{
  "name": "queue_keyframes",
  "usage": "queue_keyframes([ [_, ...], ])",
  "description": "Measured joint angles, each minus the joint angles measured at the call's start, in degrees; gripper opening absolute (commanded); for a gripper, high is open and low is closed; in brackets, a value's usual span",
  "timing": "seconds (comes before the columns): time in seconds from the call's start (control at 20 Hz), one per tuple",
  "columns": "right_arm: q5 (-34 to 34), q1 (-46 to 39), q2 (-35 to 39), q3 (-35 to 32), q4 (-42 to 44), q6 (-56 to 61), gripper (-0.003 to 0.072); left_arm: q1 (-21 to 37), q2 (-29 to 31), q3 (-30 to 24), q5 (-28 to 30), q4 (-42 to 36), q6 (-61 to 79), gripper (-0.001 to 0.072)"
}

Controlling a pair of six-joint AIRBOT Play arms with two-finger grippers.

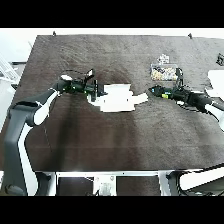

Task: Fold the box and place the chain.

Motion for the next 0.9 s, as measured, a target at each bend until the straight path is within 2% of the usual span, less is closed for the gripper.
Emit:
queue_keyframes([
  [0.4, 0.0, 0.0, 0.81, -0.04, 0.09, -0.2, 0.0178, 0.0, 0.02, -0.02, -0.35, 0.42, 0.15, 0.0019],
  [0.45, 0.0, 0.0, 1.66, -0.17, 0.15, -0.52, 0.0158, 0.0, 0.02, -0.02, -0.35, 0.39, 0.15, 0.0019],
  [0.7, 0.0, 0.35, 9.86, -3.65, 0.24, -4.35, 0.0158, 0.0, 0.02, -0.02, -0.35, 0.31, 0.17, 0.0019],
  [0.75, 0.09, 0.92, 12.09, -5.11, 0.24, -6.6, 0.0185, 0.0, 0.02, -0.02, -0.35, 0.31, 0.15, 0.0019],
  [0.8, 0.11, 1.73, 14.23, -6.67, 0.24, -9.53, 0.0281, 0.0, 0.02, -0.02, -0.35, 0.28, 0.15, 0.002],
  [0.85, 0.09, 2.73, 15.98, -8.17, 0.2, -13.0, 0.0465, 0.0, 0.02, -0.02, -0.35, 0.26, 0.15, 0.0019],
  [0.9, 0.11, 3.93, 17.44, -9.66, -0.04, -17.11, 0.0602, 0.0, 0.02, -0.02, -0.35, 0.24, 0.15, 0.0019],
])
